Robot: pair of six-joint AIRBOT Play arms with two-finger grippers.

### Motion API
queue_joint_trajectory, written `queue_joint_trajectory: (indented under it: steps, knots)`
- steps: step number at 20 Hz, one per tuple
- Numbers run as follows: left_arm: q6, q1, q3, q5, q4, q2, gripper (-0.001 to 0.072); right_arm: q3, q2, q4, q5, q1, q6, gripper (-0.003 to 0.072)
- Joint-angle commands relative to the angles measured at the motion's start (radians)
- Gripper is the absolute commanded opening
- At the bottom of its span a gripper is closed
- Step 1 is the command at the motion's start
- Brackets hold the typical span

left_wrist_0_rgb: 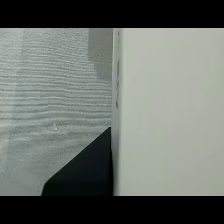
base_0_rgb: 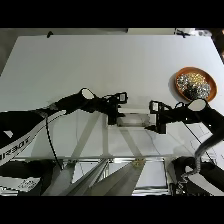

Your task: Fold the box and place the chain.

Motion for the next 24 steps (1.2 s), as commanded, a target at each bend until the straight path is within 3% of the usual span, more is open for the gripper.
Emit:
queue_joint_trajectory:
  steps: [1,9,24]
  knots:
    - [0.000,0.001,0.000,0.002,0.002,0.001,0.0011,0.029,0.002,-0.044,0.050,-0.001,0.043,0.0696]
    - [0.001,0.001,0.000,0.002,0.002,0.001,0.0011,0.028,-0.017,-0.071,0.065,-0.001,0.064,0.0695]
    - [0.001,0.001,0.000,-0.001,0.002,0.001,0.0011,-0.006,-0.078,-0.072,-0.031,0.045,-0.016,0.0695]
